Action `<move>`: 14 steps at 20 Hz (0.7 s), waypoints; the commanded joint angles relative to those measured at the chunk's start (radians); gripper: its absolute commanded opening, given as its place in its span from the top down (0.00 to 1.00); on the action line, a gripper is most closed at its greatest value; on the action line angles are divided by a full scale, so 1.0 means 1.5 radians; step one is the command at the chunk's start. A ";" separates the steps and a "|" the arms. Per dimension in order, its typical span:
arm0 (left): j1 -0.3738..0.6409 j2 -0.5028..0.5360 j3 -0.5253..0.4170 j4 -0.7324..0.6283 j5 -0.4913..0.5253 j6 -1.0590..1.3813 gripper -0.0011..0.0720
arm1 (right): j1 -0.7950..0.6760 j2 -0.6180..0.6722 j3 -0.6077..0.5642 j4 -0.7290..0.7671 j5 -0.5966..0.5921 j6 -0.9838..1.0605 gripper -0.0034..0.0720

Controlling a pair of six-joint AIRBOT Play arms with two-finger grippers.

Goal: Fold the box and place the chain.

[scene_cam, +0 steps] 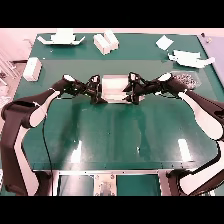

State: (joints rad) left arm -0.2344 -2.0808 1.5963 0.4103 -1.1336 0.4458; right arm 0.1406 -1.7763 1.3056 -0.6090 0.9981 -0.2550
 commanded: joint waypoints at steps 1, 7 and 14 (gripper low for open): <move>0.000 0.000 0.000 0.000 -0.001 0.000 0.45 | -0.001 -0.002 0.000 -0.003 -0.001 -0.013 0.16; 0.000 0.000 0.000 0.000 -0.001 0.000 0.45 | -0.009 0.013 0.002 -0.003 0.002 0.016 0.16; 0.000 0.000 0.000 0.000 -0.001 0.000 0.45 | -0.053 0.147 0.002 -0.006 0.016 0.170 0.17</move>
State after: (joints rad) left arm -0.2348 -2.0811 1.5963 0.4095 -1.1313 0.4461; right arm 0.0837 -1.6279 1.3079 -0.6189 1.0119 -0.1047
